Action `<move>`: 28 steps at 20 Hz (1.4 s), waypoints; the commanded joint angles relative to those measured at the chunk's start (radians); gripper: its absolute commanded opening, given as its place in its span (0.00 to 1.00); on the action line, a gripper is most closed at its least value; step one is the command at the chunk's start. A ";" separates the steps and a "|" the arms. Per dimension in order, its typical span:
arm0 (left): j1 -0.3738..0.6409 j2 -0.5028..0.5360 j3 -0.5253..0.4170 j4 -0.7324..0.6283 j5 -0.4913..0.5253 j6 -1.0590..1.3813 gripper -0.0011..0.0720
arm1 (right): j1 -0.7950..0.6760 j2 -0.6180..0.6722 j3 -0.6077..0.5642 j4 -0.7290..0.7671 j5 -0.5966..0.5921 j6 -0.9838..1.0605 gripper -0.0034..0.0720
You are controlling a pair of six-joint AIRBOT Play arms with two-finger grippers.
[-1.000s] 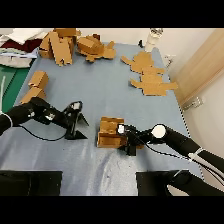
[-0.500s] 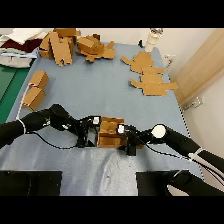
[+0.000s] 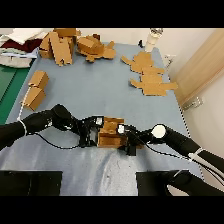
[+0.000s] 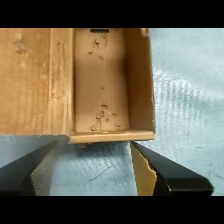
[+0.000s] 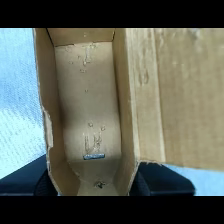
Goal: Fold the box.
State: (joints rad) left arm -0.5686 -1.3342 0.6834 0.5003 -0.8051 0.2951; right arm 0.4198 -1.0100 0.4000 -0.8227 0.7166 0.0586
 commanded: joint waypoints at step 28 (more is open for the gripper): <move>-0.073 0.014 -0.011 0.027 0.041 -0.085 0.96 | 0.000 -0.001 0.001 0.000 -0.003 0.000 0.75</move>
